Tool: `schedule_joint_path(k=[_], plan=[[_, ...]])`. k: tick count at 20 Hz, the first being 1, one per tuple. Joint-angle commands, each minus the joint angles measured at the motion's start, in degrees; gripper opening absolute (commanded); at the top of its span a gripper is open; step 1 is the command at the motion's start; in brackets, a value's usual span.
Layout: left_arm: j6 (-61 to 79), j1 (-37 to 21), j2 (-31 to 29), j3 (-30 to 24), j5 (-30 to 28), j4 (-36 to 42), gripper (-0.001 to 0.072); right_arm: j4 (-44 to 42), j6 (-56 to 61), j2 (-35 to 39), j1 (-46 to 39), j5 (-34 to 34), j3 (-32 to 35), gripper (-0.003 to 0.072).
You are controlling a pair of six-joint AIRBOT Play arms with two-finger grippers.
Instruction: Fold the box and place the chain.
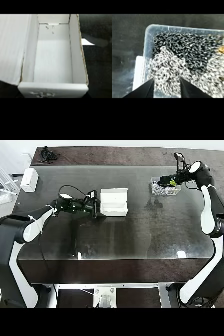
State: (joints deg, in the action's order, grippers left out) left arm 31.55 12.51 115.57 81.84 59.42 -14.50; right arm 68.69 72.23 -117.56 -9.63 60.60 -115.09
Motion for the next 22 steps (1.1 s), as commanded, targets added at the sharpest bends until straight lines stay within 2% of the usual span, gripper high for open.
schedule_joint_path(k=[1,3,5,6,7,8,14,22], plan=[[0.0,0.0,0.0,0.0,0.0,0.0,0.0281,-2.3,-0.9,-3.1,0.1,0.3,-1.5,0.0360],[0.0,0.0,0.0,0.0,0.0,0.0,0.0280,-2.7,-0.9,-3.6,0.5,0.3,-1.5,0.0347],[0.0,0.0,0.0,0.0,0.0,0.0,0.0281,-2.6,-0.9,-3.6,1.0,0.5,-1.5,0.0284],[0.0,0.0,0.0,0.0,0.0,0.0,0.0281,-2.6,-0.9,-3.6,1.0,0.5,-1.5,0.0201],[0.0,0.0,0.0,0.0,0.0,0.0,0.0281,-2.6,-0.9,-3.6,1.0,0.5,-1.5,0.0059],[0.0,0.0,0.0,0.0,0.0,0.0,0.0281,-2.6,-0.4,-3.4,1.0,0.5,-1.5,0.0006],[0.0,0.0,0.0,0.0,0.0,0.0,0.0281,2.1,2.3,3.1,1.0,0.4,-1.5,0.0003],[0.0,0.0,0.0,0.0,0.0,0.0,0.0280,2.6,2.3,18.3,3.9,0.5,-1.5,0.0003]])
